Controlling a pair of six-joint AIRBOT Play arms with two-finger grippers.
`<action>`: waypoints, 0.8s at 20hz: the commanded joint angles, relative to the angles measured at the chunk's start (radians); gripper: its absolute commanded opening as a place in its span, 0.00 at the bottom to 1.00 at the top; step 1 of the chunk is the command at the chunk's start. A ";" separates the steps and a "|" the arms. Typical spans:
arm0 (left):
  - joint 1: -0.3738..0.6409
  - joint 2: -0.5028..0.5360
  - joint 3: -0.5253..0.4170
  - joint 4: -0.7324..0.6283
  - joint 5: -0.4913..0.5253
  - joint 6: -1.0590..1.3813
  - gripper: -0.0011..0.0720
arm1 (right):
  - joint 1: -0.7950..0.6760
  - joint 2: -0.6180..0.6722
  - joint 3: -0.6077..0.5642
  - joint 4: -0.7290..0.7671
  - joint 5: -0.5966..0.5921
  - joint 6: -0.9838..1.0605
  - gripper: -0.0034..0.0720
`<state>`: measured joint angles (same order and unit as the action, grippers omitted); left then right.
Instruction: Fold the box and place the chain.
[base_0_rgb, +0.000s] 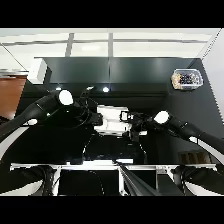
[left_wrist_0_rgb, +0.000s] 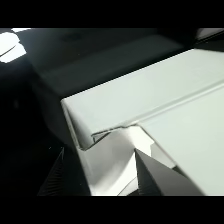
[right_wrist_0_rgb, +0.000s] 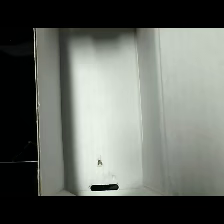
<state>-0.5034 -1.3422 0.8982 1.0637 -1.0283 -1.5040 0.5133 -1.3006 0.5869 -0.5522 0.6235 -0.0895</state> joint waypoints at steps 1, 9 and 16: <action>-0.066 0.000 0.001 0.176 0.028 -0.160 0.71 | 0.000 0.001 0.000 0.000 0.000 0.000 0.67; -0.248 -0.052 0.089 0.466 -0.006 -0.472 0.71 | 0.000 0.001 0.000 0.000 0.000 0.000 0.67; -0.305 -0.164 0.194 0.514 -0.123 -0.684 0.61 | 0.000 0.001 0.000 0.000 0.001 0.000 0.67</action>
<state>-0.7925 -1.4811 1.0679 1.5658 -1.1202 -2.0888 0.5133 -1.3006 0.5869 -0.5522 0.6239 -0.0895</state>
